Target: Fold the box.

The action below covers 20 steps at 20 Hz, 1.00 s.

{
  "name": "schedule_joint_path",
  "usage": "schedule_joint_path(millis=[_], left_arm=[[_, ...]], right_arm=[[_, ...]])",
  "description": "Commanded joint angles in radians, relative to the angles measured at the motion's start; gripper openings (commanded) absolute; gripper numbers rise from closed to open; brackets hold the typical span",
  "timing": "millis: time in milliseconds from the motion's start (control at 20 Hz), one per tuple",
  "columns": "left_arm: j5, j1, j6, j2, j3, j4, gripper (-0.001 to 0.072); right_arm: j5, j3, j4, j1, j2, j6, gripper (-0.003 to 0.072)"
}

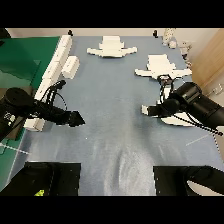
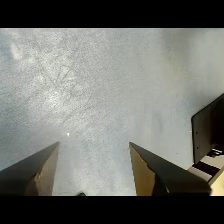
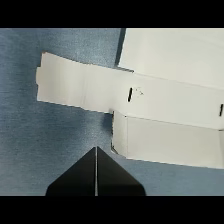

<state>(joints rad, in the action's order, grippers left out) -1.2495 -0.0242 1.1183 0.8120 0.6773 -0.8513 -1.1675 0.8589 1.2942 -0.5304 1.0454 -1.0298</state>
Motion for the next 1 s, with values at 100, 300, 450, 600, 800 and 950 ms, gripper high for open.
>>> schedule_joint_path(millis=[100,300,450,600,800,950], left_arm=[[0.0,-0.001,0.0,-0.001,0.0,0.0,0.069],[0.0,-0.001,0.0,-0.001,0.0,0.0,0.0689],[0.0,-0.001,0.0,-0.001,0.0,0.0,0.069],[0.0,-0.001,0.0,-0.001,0.0,0.0,0.069],[0.126,-0.001,-0.032,-0.001,0.0,0.003,0.0689],[0.188,-0.001,-0.032,-0.001,0.0,0.029,0.069]], right_arm=[[0.0,0.001,0.0,0.0,0.0,0.0,0.0019],[0.0,0.001,0.0,0.0,0.0,0.0,0.0019],[0.0,0.001,0.0,0.0,0.0,0.0,0.0019],[0.001,0.001,0.001,0.0,0.0,0.0,0.0019],[0.099,0.001,0.056,-0.001,0.0,0.002,0.0019],[0.139,0.003,0.157,0.002,0.001,0.011,0.0028]])
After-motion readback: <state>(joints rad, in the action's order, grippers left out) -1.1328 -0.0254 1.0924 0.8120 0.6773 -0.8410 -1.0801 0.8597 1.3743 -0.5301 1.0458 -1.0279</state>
